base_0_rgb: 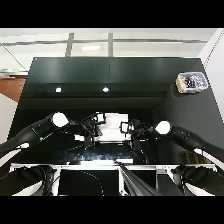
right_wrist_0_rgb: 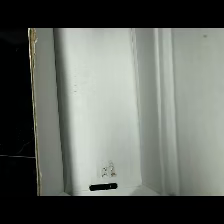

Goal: Fold the box and place the chain.

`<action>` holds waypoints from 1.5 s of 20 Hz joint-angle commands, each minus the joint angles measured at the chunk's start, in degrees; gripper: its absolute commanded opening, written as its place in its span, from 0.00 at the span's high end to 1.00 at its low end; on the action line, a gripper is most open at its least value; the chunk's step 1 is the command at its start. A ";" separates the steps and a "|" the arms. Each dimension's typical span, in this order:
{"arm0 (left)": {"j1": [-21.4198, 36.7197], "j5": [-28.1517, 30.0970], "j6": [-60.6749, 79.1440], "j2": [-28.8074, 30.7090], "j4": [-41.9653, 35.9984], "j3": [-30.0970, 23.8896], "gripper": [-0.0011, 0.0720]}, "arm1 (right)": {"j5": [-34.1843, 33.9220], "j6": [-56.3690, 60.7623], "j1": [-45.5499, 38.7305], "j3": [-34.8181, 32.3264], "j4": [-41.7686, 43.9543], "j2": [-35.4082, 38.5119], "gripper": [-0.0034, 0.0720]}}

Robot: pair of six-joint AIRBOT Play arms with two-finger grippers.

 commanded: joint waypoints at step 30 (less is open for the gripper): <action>48.59 -21.53 -63.69 16.15 5.86 -11.32 0.94 | 0.00 0.00 0.02 -0.02 0.00 -0.02 0.38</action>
